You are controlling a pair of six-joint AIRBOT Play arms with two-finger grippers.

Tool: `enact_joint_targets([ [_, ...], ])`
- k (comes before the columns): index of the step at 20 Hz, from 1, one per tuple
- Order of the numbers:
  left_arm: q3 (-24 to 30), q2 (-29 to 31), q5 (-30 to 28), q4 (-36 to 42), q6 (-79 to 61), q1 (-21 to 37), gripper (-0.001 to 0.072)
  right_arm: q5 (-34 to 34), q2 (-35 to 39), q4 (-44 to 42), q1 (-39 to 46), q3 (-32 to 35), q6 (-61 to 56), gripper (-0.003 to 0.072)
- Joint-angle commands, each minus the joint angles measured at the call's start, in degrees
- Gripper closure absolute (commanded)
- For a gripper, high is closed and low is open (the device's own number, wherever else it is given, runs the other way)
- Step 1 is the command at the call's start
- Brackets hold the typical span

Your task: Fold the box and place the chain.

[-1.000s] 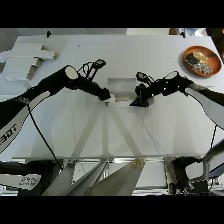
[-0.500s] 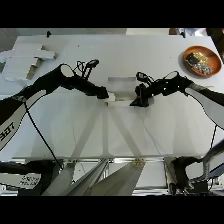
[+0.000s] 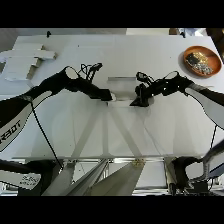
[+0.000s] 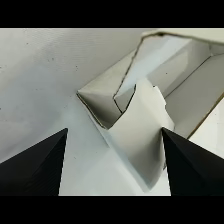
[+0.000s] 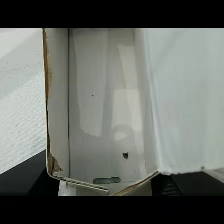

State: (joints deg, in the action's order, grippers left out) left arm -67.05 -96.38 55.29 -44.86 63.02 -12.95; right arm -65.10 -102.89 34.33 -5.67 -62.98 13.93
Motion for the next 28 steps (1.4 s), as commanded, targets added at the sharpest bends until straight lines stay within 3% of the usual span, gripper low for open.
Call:
enact_joint_targets([
  [1, 0.0, -0.1, -1.6, -3.7, 0.6, -0.7, 0.0077, 0.0, 0.0, 0.0, 0.0, -0.1, 0.0, 0.0232],
  [7, -0.1, 0.5, -1.6, -7.6, 5.4, -1.0, 0.0092, 0.0, 0.0, 0.0, 0.0, -0.1, 0.0, 0.0232],
  [9, -0.1, 0.9, -2.0, -8.1, 5.6, -1.5, 0.0153, 0.0, 0.0, 0.0, 0.0, -0.1, 0.0, 0.0232],
  [15, -2.1, 0.9, -3.0, -12.6, 12.7, -4.2, 0.0153, 0.0, 0.0, 0.0, 0.0, -0.1, 0.0, 0.0232],
  [20, -4.9, 0.8, 0.0, -25.2, 23.8, -6.7, 0.0153, 0.0, 0.0, 0.0, 0.0, -0.1, 0.0, 0.0232],
  [23, -6.7, 0.7, 0.4, -27.3, 29.1, -8.7, 0.0156, 0.0, 0.0, 0.0, 0.0, -0.1, 0.0, 0.0232],
  [25, -7.0, 0.7, 0.5, -29.0, 31.8, -10.4, 0.0256, 0.0, 0.0, 0.0, 0.0, -0.1, 0.0, 0.0232],
  [28, -7.0, 0.7, 0.6, -29.8, 35.9, -12.6, 0.0256, 0.0, 0.0, 0.0, 0.0, -0.1, 0.0, 0.0232],
])
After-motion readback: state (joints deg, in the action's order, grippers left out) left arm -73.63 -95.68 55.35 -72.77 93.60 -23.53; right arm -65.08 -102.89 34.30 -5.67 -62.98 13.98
